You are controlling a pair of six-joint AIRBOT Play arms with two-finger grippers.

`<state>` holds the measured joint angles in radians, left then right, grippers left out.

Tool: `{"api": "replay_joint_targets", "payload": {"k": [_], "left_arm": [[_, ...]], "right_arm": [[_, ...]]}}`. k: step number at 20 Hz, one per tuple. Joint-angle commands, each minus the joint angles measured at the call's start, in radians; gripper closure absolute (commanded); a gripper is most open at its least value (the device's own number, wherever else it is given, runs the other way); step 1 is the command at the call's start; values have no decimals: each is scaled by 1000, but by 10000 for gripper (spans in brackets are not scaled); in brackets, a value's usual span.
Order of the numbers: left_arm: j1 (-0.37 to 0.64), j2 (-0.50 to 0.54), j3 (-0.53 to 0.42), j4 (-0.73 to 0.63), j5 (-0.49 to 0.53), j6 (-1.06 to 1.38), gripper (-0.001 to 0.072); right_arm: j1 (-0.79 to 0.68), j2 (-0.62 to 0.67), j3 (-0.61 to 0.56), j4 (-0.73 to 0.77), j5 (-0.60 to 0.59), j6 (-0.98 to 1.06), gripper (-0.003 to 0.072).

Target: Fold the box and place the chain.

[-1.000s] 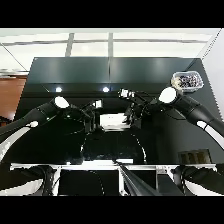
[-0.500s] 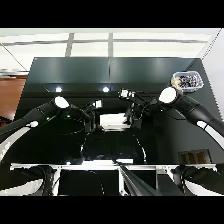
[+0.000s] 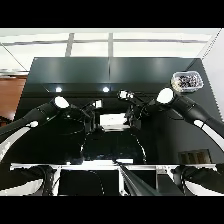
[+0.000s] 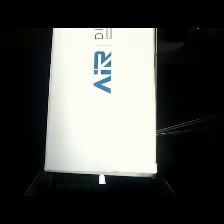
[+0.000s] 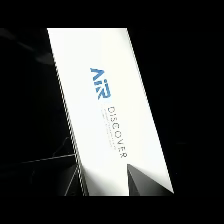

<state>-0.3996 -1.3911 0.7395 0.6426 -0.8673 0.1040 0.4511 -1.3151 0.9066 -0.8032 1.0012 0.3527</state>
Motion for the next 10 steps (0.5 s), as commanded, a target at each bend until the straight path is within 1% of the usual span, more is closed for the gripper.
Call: {"api": "replay_joint_targets", "payload": {"k": [1, 5, 7, 9, 10], "left_arm": [[1, -1, 0, 0, 0, 0, 321], [1, -1, 0, 0, 0, 0, 321], [1, -1, 0, 0, 0, 0, 321], [1, -1, 0, 0, 0, 0, 321], [1, -1, 0, 0, 0, 0, 321]], "right_arm": [[12, -8, 0, -2, -19, 5, 322], [-6, 29, 1, 2, 3, 66, 322], [-26, 64, 1, 6, 46, 126, 322], [-64, 84, 1, 42, 123, 216, 325], [-87, 82, -3, 69, 155, 269, 508]]}}
